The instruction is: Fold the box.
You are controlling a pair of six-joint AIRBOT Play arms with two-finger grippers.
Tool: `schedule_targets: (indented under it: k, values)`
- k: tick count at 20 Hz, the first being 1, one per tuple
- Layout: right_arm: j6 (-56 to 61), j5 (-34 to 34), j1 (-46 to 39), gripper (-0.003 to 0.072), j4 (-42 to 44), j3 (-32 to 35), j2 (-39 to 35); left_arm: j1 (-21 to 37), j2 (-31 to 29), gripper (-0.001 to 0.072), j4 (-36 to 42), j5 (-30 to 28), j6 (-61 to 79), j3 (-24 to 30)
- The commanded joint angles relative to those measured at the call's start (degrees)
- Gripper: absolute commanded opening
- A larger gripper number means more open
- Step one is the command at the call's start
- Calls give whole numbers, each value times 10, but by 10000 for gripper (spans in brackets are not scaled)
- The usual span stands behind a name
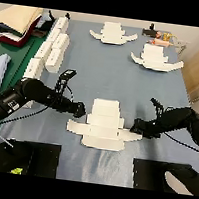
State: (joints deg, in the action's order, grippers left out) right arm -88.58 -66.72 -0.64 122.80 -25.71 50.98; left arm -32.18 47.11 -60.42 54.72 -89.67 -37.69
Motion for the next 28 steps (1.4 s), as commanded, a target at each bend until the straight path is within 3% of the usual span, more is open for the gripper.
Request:
schedule_targets:
  k: [1,2,3,4,5,7,8,9,13,21,25,28]
  values:
    - [-13,-36,6,269,2,3,-2,1,0,691,22,-3,1,0]
    - [-24,-39,10,182,6,3,-2,1,0,690,26,-5,1,0]
    - [-46,-38,15,56,13,3,-2,1,0,635,28,-7,1,0]
    - [-69,-38,23,2,20,2,-2,3,0,498,28,-10,1,0]
    - [-90,-36,34,2,24,3,-3,9,1,466,28,-16,1,0]
    - [-117,-16,66,2,25,7,-10,40,6,473,31,-22,1,-1]
    - [-120,10,87,2,24,17,-24,61,12,539,36,-17,2,-1]
    - [-118,46,104,2,21,31,-45,86,20,554,41,-5,5,-1]
    - [-109,185,144,2,21,69,-127,151,71,553,92,32,110,-1]
    - [-109,175,143,3,11,69,-131,159,269,551,309,24,405,-23]
    - [-109,156,143,2,-1,69,-130,158,360,525,349,113,509,-97]
    - [-109,148,143,3,-6,69,-131,159,390,524,347,181,535,-134]
